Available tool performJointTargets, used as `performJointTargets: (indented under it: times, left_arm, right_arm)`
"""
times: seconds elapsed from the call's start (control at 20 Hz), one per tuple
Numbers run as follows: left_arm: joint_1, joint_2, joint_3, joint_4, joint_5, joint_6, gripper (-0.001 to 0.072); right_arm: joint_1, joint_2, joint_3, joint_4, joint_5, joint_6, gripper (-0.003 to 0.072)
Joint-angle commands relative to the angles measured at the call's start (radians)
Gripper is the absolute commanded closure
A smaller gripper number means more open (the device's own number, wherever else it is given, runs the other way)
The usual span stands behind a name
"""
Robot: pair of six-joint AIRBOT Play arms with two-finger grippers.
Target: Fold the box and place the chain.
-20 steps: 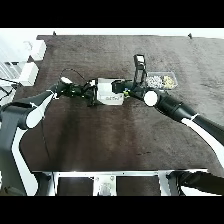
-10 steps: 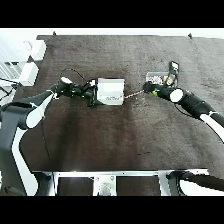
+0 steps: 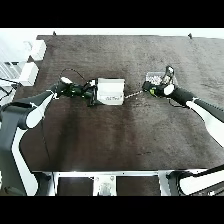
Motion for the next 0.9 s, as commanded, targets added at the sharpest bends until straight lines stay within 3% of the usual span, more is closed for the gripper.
performJointTargets:
  times: [0.0,0.05,0.1,0.3,0.55,0.85]
  left_arm:
    - [0.000,0.000,0.000,0.000,0.000,0.000,0.0400]
    - [0.000,0.000,0.000,0.000,0.000,0.000,0.0400]
    - [0.000,0.000,0.000,0.000,0.000,0.000,0.0400]
    - [0.000,0.000,0.000,0.000,0.000,0.000,0.0400]
    - [0.000,0.000,0.000,0.000,0.000,0.000,0.0400]
    - [0.000,0.000,0.000,0.000,0.000,0.000,0.0400]
  right_arm:
    - [0.020,-0.079,0.077,0.013,0.001,-0.005,0.0370]
    - [0.021,-0.078,0.078,0.018,0.001,-0.005,0.0551]
    - [0.021,-0.064,0.078,0.018,0.014,-0.005,0.0671]
    - [0.048,0.114,0.077,0.015,0.141,-0.117,0.0672]
    - [0.190,0.435,0.078,-0.014,0.159,-0.183,0.0673]
    - [0.372,0.566,0.090,-0.018,0.143,-0.171,0.0673]
